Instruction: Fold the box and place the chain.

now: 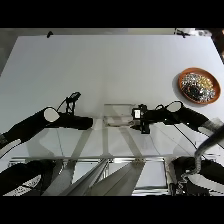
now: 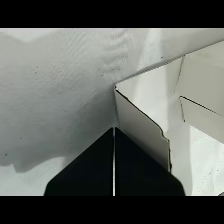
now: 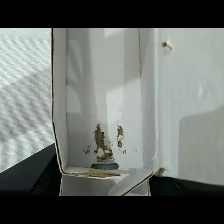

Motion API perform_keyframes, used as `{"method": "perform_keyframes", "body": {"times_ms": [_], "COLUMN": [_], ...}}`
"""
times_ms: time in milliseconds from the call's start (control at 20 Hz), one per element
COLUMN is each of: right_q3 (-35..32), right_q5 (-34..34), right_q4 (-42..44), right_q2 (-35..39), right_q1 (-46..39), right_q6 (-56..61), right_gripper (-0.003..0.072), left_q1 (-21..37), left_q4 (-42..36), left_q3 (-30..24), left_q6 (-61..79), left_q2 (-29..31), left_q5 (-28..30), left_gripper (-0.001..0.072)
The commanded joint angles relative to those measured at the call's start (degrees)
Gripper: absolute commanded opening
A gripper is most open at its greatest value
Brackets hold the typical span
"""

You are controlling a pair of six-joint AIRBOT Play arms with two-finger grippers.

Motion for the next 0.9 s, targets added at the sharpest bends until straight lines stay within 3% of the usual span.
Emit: {"method": "perform_keyframes", "body": {"times_ms": [0, 550, 850], "right_q3": [0.0, 0.0, 0.0], "right_q5": [0.02, 0.02, 0.02], "right_q4": [0.0, 0.0, 0.0], "right_q2": [0.0, 0.0, 0.0], "right_q1": [-0.04, -0.04, -0.04], "right_q6": [0.02, 0.02, 0.02], "right_gripper": [0.0336, 0.0336, 0.0336], "left_q1": [-0.39, -1.84, -5.95], "left_q4": [-0.44, -6.93, -16.9], "left_q3": [0.07, 0.09, 0.28], "left_q6": [0.48, 4.24, 10.54], "left_q2": [-1.4, 2.25, 2.36], "left_q5": [0.26, 1.4, 4.07], "left_gripper": [0.0004, 0.0008, 0.0018]}}
